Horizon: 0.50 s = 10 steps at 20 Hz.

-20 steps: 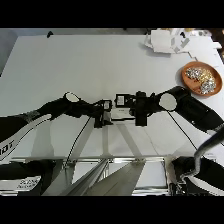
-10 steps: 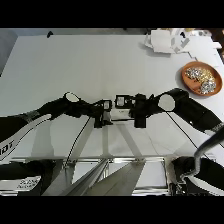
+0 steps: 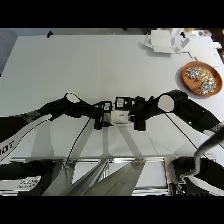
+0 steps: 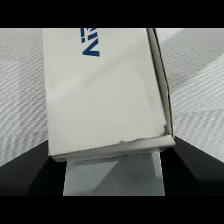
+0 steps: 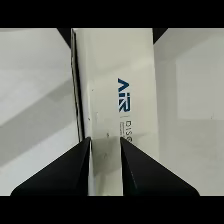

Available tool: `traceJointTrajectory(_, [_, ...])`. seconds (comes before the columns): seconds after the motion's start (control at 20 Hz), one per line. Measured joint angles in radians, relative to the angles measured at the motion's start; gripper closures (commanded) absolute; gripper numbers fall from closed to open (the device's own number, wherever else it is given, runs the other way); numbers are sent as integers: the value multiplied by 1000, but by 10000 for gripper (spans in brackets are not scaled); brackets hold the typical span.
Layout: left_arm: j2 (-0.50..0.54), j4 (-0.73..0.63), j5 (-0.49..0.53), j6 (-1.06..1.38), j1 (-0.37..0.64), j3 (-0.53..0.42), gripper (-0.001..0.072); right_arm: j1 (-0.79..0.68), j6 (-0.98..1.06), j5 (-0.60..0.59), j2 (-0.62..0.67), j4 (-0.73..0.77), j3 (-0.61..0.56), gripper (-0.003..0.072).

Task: Fold the box and place the chain.

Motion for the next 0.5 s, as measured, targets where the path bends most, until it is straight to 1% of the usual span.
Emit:
traceJointTrajectory(0.05, [0,0,1,1,0,0,539,0,0,7,0,-3,0,367])
traceJointTrajectory(0.15, [0,-2,3,0,0,0,539,0,0,23,5,0,0,366])
traceJointTrajectory(0.2, [0,-3,4,0,0,0,539,0,-1,26,12,0,0,344])
traceJointTrajectory(0.25, [0,-3,5,-1,0,0,539,0,-1,29,22,0,0,338])
traceJointTrajectory(0.3, [0,-4,6,-2,0,0,539,0,-1,32,35,0,0,338])
traceJointTrajectory(0.35, [0,-5,6,-3,0,0,539,0,-2,34,51,1,0,354])
traceJointTrajectory(0.4, [0,-5,7,-3,0,0,539,0,-6,36,65,7,0,412])
traceJointTrajectory(0.5, [0,-6,8,-3,0,0,539,0,-28,25,85,53,0,626])
